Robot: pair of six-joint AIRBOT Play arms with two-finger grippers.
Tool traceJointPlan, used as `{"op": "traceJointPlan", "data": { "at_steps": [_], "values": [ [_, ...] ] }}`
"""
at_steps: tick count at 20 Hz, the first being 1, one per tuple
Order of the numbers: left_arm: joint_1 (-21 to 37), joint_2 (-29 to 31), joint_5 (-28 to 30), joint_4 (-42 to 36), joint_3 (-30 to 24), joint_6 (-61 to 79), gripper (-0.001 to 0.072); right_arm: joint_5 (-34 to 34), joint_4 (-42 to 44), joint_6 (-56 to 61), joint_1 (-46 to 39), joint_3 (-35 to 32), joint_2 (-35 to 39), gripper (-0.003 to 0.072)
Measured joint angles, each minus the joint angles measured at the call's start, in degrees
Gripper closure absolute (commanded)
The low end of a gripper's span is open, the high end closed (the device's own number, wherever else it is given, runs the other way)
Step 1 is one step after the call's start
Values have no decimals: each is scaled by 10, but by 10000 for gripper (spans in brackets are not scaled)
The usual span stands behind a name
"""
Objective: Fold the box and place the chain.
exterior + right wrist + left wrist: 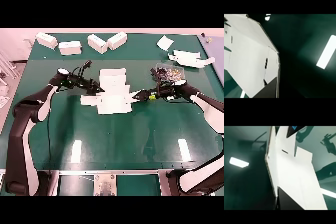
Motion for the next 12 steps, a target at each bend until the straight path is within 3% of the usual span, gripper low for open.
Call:
{"op": "traceJointPlan", "data": {
  "at_steps": [12],
  "values": [
    [5,2,-27,-39,-12,159,695,0,-26,47,0,-15,0,680]
  ]
}}
